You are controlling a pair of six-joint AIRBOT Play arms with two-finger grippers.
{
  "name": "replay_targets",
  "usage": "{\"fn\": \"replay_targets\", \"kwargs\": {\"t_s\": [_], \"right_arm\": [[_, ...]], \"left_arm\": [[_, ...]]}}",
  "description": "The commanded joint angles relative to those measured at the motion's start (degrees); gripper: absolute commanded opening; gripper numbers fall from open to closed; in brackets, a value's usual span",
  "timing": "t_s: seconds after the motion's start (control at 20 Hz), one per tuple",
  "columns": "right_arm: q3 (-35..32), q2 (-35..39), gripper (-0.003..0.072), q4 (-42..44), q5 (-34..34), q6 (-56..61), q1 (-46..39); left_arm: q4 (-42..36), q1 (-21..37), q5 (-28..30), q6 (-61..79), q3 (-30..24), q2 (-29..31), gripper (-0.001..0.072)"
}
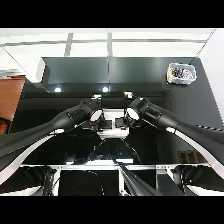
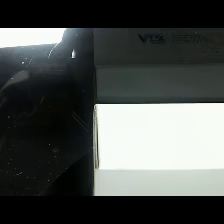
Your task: Fold the box and place the chain.
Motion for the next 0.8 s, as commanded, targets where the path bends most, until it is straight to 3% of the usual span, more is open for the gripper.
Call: {"fn": "replay_targets", "kwargs": {"t_s": [0.0,0.15,0.25,0.3,0.35,0.55,0.6,0.7,0.75], "right_arm": [[0.44,-0.87,0.0366,-1.11,1.55,4.33,0.68],[0.44,-1.79,0.0354,-0.11,2.12,4.46,0.98],[0.44,-1.88,0.0108,0.13,1.27,4.44,1.38],[0.44,-1.88,0.0034,0.24,0.74,4.48,1.44],[0.44,-1.88,0.0013,0.28,0.5,4.98,1.42],[0.44,-1.86,0.0042,1.7,0.42,5.11,1.42],[0.44,-1.86,0.02,1.84,0.31,5.11,1.42],[0.44,-1.86,0.0207,1.88,0.26,5.09,1.42],[0.44,-1.88,0.0106,1.79,0.11,5.03,1.42]], "left_arm": [[0.07,0.04,0.0,0.07,0.07,-0.04,0.0026],[0.07,0.04,0.0,0.09,0.07,-0.04,0.0026],[0.07,0.04,-0.02,0.09,0.07,-0.04,0.0026],[0.07,0.04,-0.02,0.09,0.07,-0.04,0.0026],[0.07,0.02,-0.02,0.09,0.07,-0.04,0.0026],[0.07,0.04,-0.04,0.09,0.07,-0.04,0.0027],[0.07,0.04,-0.04,0.09,0.07,-0.04,0.0026],[0.04,0.04,-0.04,0.09,0.07,-0.04,0.0026],[0.04,0.04,-0.07,0.09,0.07,-0.04,0.0026]]}}
